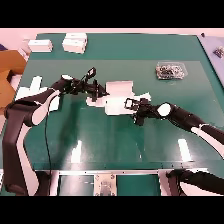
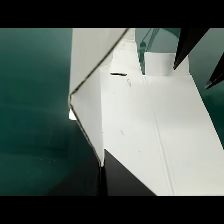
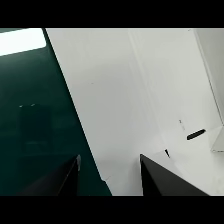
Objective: Fold the box and place the chain.
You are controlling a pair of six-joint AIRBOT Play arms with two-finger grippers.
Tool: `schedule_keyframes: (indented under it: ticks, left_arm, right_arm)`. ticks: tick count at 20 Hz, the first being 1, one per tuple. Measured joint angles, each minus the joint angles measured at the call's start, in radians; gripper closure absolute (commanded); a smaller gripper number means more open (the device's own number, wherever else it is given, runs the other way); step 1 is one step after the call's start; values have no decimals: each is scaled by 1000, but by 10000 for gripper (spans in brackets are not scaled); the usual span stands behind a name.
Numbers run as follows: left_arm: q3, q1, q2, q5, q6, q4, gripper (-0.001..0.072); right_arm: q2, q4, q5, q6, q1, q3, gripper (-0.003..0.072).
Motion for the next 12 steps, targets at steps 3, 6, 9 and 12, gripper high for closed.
schedule_keyframes:
  ticks: [3,6,9,12]
  left_arm:
    - [0,0,0,0,0,0,690]
    - [0,0,0,0,0,0,690]
    - [0,2,0,2,0,0,690]
    - [0,1,0,1,0,0,690]
  right_arm:
    - [-19,4,-38,-24,8,-5,217]
    - [-40,5,-82,-43,13,-8,217]
    - [-47,-1,-160,-52,15,-9,157]
    - [-27,-13,-208,-59,15,-10,153]
